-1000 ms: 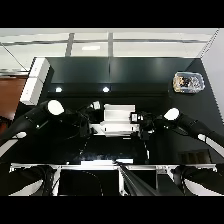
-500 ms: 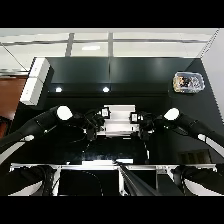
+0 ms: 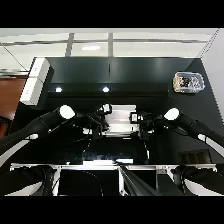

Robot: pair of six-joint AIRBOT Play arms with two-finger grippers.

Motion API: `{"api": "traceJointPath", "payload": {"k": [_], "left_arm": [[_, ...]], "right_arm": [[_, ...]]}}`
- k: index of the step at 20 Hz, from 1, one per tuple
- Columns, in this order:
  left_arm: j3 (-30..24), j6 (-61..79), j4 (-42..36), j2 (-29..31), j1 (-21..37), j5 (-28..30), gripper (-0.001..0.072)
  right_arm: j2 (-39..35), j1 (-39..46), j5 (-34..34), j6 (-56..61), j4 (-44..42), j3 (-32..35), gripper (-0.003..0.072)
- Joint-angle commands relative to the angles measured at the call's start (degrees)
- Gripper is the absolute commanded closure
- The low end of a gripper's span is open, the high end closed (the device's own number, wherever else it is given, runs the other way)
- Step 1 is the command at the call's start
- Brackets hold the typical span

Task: Fold the box and place the chain.

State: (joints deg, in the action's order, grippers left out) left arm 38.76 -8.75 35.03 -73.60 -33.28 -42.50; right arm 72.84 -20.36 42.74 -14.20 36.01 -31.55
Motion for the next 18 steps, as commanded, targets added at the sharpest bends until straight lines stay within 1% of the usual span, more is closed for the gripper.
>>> {"api": "traceJointPath", "payload": {"k": [1, 2, 3, 4, 5, 6, 7, 8, 9, 10, 11, 12, 14, 15, 17, 18], "left_arm": [[0.0, 0.0, 0.2, -0.6, -0.2, 0.1, 0.0528], [0.0, 0.0, 0.1, -0.6, -0.2, 0.1, 0.0484], [0.0, 0.0, 0.1, -0.6, -0.2, 0.1, 0.0283], [0.0, 0.0, 0.1, -0.6, -0.2, 0.0, 0.0257], [0.0, 0.0, 0.1, -0.6, -0.2, 0.0, 0.0263], [0.0, 0.0, 0.1, -0.6, -0.2, -0.1, 0.0432], [0.0, 0.0, 0.1, -0.6, -0.2, -0.1, 0.0477], [0.0, 0.0, 0.1, -0.6, -0.2, -0.1, 0.0332], [0.1, -0.5, 0.8, -0.6, 0.0, -0.1, 0.0236], [0.4, -1.1, 2.2, -0.4, 0.3, -0.9, 0.0316], [0.8, -3.4, 4.9, 0.2, 0.9, -2.5, 0.0566], [1.4, -7.7, 7.2, 1.1, 2.1, -4.7, 0.0684], [2.1, -18.4, 11.0, 3.7, 6.7, -9.6, 0.0683], [2.2, -22.8, 13.8, 5.4, 9.9, -12.4, 0.0683], [2.2, -32.3, 20.8, 8.3, 17.1, -15.7, 0.0682], [2.2, -40.4, 23.9, 8.9, 21.3, -17.4, 0.0681]], "right_arm": [[0.0, 0.0, 0.0, 0.0, 0.0, 0.0, 0.0474], [0.0, 0.0, 0.0, 0.0, 0.0, 0.0, 0.0473], [0.0, 0.0, 0.0, 0.0, 0.0, 0.0, 0.0473], [0.0, 0.0, 0.0, 0.0, 0.0, 0.0, 0.0474], [0.0, 0.0, 0.0, 0.0, 0.0, 0.0, 0.0474], [0.0, 0.0, 0.0, 0.0, 0.0, 0.0, 0.0474], [0.0, 0.0, 0.0, 0.0, 0.0, 0.0, 0.0473], [0.0, 0.0, 0.0, 0.0, 0.0, 0.0, 0.0474], [0.0, 0.0, 0.0, 0.0, 0.0, 0.0, 0.0473], [0.0, 0.0, 0.0, 0.0, 0.0, 0.0, 0.0474], [0.0, 0.0, -0.1, 0.0, 0.0, 0.0, 0.0474], [0.0, 0.0, -0.1, 0.0, -0.1, 0.0, 0.0474], [0.0, 0.0, -0.2, 0.0, -0.2, 0.0, 0.0474], [0.0, 0.0, -0.2, 0.0, -0.2, 0.0, 0.0474], [0.0, 0.0, -0.2, 0.0, -0.2, 0.0, 0.0474], [0.0, 0.0, -0.2, 0.0, -0.2, 0.0, 0.0474]]}}
